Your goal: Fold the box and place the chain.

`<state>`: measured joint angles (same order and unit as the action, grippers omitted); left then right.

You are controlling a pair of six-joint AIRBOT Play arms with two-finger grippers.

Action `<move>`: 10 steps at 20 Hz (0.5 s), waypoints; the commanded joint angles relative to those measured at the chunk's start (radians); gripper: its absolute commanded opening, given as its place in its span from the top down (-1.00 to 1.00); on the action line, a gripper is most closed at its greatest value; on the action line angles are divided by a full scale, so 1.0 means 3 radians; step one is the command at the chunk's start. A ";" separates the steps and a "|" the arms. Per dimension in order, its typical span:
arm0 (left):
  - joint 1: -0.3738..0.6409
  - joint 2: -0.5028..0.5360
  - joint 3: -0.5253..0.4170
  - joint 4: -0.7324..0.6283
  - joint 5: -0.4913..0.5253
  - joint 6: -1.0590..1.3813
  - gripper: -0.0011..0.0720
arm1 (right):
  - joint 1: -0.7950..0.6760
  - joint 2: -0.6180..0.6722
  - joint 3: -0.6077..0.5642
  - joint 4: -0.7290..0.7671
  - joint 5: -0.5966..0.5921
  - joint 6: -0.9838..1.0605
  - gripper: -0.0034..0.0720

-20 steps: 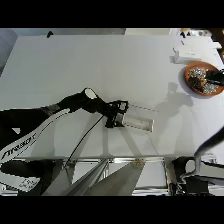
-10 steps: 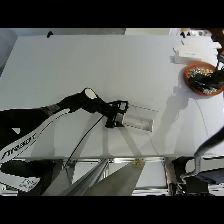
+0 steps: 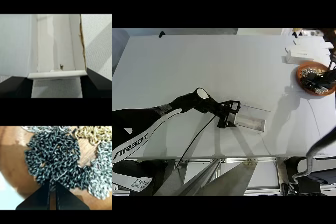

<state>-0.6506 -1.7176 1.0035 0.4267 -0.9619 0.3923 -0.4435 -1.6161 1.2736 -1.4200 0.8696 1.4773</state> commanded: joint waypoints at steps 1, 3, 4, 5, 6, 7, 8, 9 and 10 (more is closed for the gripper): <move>0.0003 0.0001 0.0000 0.0000 0.0001 0.0001 0.40 | -0.0001 0.0366 0.0004 0.0008 0.0221 -0.0164 0.86; 0.0003 0.0003 -0.0001 0.0000 0.0001 0.0001 0.40 | -0.0001 0.0744 0.0004 0.0009 0.0357 -0.0277 0.86; 0.0003 0.0003 0.0000 0.0000 0.0001 0.0000 0.40 | -0.0001 0.0955 0.0004 0.0011 0.0436 -0.0333 0.86; 0.0003 0.0003 -0.0001 0.0000 0.0001 0.0000 0.40 | -0.0001 0.1170 0.0004 0.0011 0.0525 -0.0360 0.86; 0.0003 0.0003 -0.0001 0.0000 0.0001 0.0000 0.40 | -0.0001 0.1364 0.0004 0.0027 0.0610 -0.0422 0.86; 0.0003 0.0003 -0.0001 0.0000 0.0001 0.0000 0.40 | -0.0001 0.1558 0.0004 0.0051 0.0701 -0.0443 0.86; 0.0003 0.0003 0.0000 0.0000 0.0001 0.0000 0.40 | 0.0000 0.1762 0.0004 0.0112 0.0793 -0.0482 0.86; 0.0003 0.0001 -0.0001 0.0000 0.0001 0.0000 0.40 | 0.0000 0.1958 0.0003 0.0238 0.0886 -0.0481 0.86; 0.0003 0.0003 0.0000 0.0000 0.0001 0.0001 0.40 | 0.0000 0.2127 0.0003 0.0415 0.0994 -0.0496 0.86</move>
